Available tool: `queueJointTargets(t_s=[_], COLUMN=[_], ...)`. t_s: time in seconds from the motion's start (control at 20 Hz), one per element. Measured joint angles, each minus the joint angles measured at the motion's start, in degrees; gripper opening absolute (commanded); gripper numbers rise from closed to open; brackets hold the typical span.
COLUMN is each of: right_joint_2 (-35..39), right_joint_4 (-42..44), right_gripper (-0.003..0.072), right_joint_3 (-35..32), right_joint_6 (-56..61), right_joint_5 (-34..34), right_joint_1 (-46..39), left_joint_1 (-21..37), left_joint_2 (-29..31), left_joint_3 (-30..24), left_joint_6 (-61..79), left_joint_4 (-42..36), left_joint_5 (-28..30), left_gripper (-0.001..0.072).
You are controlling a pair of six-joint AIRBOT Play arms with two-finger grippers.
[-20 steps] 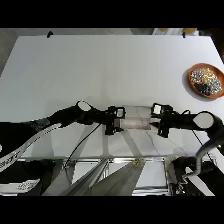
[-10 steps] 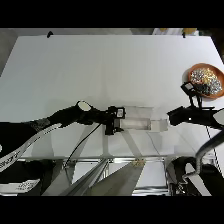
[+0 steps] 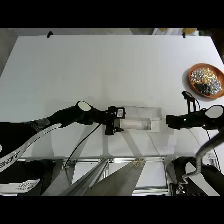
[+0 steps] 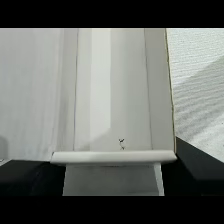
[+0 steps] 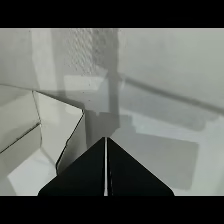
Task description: Fold the box and place the chain.
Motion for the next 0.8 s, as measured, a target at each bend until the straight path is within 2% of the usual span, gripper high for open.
queueJointTargets(t_s=[0.15, 0.2, 0.25, 0.35, 0.4, 0.6, 0.8], right_joint_2=[-2.3, -2.7, -3.0, -3.3, -3.2, -0.3, 3.2], right_joint_4=[3.3, 4.7, 6.2, 9.0, 10.1, 12.6, 13.5], right_gripper=[0.0023, 0.0069, 0.0074, 0.0204, 0.0228, 0.0272, 0.0275], right_joint_3=[-0.8, -0.9, -1.0, -1.1, -1.2, -1.2, -1.2], right_joint_6=[-0.9, -1.6, -2.4, -3.5, -3.9, -4.6, -4.9], right_joint_5=[1.0, 1.2, 1.5, 1.8, 1.9, 1.9, 2.4], right_joint_1=[0.0, 0.1, 0.3, 1.4, 2.0, 4.1, 4.7], left_joint_1=[0.0, 0.0, 0.0, 0.0, 0.0, 0.0, 0.0], left_joint_2=[0.0, 0.0, 0.0, 0.0, 0.0, 0.0, 0.0], left_joint_3=[0.0, 0.0, 0.0, 0.0, 0.0, 0.0, 0.0], left_joint_6=[0.0, 0.0, 0.0, 0.0, 0.0, 0.0, 0.0], left_joint_4=[0.0, 0.0, 0.0, 0.0, 0.0, 0.0, 0.0], left_joint_5=[0.0, 0.0, 0.0, 0.0, 0.0, 0.0, 0.0], left_gripper=[0.0233, 0.0233, 0.0233, 0.0233, 0.0233, 0.0233, 0.0233])
